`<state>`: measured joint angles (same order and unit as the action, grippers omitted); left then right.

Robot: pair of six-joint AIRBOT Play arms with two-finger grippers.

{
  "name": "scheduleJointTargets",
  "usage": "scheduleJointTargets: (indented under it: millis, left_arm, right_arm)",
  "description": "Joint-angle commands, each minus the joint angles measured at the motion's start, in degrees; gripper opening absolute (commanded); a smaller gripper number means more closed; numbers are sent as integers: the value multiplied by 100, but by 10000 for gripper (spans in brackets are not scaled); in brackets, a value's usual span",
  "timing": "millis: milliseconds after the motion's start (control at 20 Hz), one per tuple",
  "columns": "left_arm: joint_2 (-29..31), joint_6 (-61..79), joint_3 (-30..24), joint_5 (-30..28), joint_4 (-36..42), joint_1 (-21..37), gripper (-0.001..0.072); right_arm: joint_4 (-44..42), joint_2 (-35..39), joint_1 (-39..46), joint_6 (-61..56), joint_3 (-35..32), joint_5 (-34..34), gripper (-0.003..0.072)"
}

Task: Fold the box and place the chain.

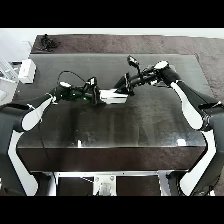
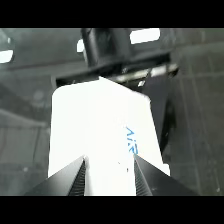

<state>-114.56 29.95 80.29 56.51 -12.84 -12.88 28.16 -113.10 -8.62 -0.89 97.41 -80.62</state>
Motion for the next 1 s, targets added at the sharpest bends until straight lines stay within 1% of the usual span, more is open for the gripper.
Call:
scheduleJointTargets:
  millis: [0,150,300,600,850,950]
  left_arm:
    - [4,9,2,-2,0,4,466]
    - [4,9,2,-4,0,4,466]
    - [4,9,2,-2,0,4,466]
    - [4,9,2,0,-2,4,466]
    - [4,9,2,-2,-2,4,466]
    - [4,7,2,-2,-2,4,466]
  right_arm:
    - [273,-52,-52,-20,-2,24,335]
    - [313,-55,-61,-15,-2,46,335]
    - [584,-55,-85,2,-2,232,334]
    - [597,-55,-157,160,4,435,335]
    - [382,-42,-155,153,225,391,335]
    - [382,-31,-157,151,289,181,335]
